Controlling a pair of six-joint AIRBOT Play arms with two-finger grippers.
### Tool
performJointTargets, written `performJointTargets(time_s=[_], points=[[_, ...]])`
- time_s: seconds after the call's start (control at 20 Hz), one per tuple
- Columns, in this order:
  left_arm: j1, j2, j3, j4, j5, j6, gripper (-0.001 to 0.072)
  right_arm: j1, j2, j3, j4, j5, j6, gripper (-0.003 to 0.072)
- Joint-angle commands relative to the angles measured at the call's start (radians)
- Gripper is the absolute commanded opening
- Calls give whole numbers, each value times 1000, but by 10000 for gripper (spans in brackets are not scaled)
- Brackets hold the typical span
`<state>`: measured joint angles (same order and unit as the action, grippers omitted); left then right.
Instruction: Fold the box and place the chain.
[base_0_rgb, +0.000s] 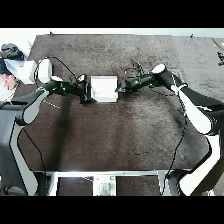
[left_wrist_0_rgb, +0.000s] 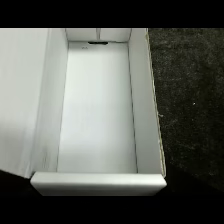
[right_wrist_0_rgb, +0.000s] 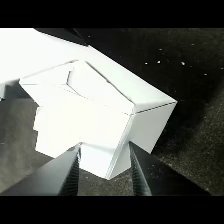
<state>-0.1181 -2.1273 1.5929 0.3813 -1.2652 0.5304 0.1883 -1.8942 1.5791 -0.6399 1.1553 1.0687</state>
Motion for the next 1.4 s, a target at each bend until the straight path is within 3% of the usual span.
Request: performJointTargets(time_s=[0.0, 0.35, 0.65, 0.9, 1.35], points=[[1, 1, 0, 0, 0, -2, 553, 50, -1, 65, -164, -3, 140, 349], [1, 1, 0, 0, 0, -2, 553, 145, -16, 162, -497, -11, 354, 350], [1, 1, 0, 0, 0, -2, 553, 219, -85, 264, -587, 9, 477, 349], [1, 1, 0, 0, 0, -2, 553, 275, -109, 298, -831, 60, 652, 349], [1, 1, 0, 0, 0, -2, 553, 285, -129, 297, -845, -8, 729, 346]])
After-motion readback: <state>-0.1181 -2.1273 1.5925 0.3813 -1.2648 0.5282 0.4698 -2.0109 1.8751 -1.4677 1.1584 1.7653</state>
